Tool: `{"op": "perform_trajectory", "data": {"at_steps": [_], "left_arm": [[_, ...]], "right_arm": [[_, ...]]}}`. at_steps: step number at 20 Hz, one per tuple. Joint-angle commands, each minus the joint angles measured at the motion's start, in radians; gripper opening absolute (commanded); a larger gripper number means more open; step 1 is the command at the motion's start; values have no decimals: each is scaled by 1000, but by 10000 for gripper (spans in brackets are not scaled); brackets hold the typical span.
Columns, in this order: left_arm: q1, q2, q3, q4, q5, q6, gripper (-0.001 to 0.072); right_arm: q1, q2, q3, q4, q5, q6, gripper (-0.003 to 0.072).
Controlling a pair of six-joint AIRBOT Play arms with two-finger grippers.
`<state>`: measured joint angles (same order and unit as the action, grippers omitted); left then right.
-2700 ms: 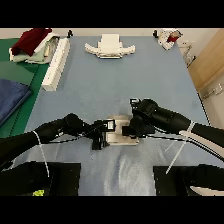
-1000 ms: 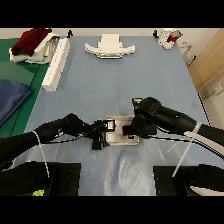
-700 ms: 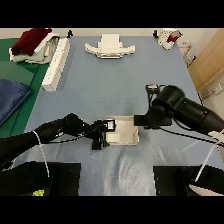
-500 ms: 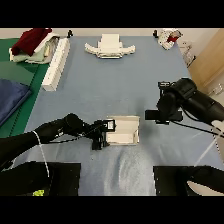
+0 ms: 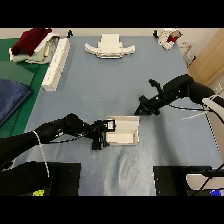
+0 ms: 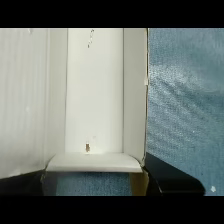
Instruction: Fold the box.
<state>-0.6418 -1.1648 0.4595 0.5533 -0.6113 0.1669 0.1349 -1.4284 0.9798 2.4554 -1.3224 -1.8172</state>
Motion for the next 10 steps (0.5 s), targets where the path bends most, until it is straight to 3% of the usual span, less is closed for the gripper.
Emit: {"op": "perform_trajectory", "data": {"at_steps": [1, 7, 10], "left_arm": [[0, 0, 0, 0, 1, 0, 549], [0, 0, 0, 0, 0, 0, 549], [0, 0, 0, 0, 0, 0, 549]], "right_arm": [[10, -74, 26, 172, -164, -267, 3], [136, -19, 18, 100, -186, -342, 2], [217, 91, -55, -5, -57, -351, 2]]}}
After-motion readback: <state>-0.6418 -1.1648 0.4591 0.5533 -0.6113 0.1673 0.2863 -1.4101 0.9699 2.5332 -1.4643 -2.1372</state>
